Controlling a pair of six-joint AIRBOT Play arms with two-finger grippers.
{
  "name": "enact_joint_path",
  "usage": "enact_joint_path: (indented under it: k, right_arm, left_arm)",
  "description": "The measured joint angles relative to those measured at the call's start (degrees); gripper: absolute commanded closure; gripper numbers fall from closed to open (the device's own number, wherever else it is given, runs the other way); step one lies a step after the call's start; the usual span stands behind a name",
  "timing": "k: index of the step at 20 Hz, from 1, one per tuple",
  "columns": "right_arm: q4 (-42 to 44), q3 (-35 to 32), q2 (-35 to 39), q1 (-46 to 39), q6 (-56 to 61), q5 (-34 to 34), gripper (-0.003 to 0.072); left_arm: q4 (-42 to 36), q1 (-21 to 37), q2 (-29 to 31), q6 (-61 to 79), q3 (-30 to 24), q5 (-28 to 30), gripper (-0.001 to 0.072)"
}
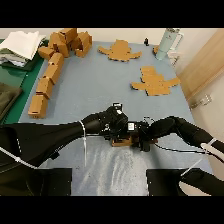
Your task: Fold the box.
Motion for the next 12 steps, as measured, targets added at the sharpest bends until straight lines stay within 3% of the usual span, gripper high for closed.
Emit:
enact_joint_path:
  k: [9, 10, 12]
  right_arm:
    - [0.0, 0.0, 0.0, 0.0, 0.0, 0.0, 0.0174]
    - [0.0, 0.0, 0.0, 0.0, 0.0, 0.0, 0.0174]
    - [0.0, 0.0, 0.0, 0.0, 0.0, 0.0, 0.0174]
  left_arm:
    - [-0.5, 0.1, -0.5, -3.0, 0.0, -2.0, 0.0424]
    - [-0.5, 0.0, -0.5, -3.5, 0.0, -2.1, 0.049]
    - [-0.9, 0.0, -0.5, -4.2, 0.0, -2.8, 0.049]
